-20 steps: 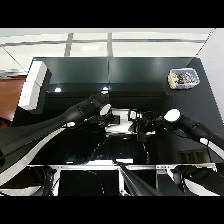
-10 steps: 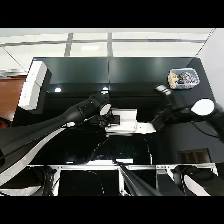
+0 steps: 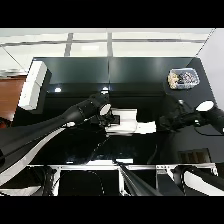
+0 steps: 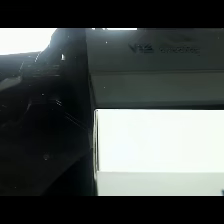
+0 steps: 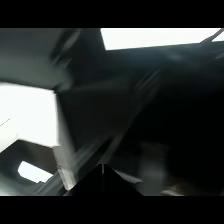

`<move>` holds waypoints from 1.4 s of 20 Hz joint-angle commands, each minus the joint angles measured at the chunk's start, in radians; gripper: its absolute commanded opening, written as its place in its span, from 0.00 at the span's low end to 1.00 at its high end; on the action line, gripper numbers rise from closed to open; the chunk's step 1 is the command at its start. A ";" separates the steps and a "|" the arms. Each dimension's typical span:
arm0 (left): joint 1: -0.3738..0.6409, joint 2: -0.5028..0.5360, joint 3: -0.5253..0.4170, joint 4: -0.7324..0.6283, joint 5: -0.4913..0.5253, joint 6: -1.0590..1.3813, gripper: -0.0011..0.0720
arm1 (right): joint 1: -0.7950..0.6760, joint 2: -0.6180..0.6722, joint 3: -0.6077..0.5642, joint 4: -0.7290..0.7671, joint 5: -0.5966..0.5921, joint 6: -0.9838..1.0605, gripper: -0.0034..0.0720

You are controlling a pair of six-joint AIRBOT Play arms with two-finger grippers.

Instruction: Fold the box and place the chain.

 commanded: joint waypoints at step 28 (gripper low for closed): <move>0.002 0.000 0.001 0.000 0.005 -0.001 0.05 | 0.377 -0.058 0.156 0.111 -0.117 0.134 0.68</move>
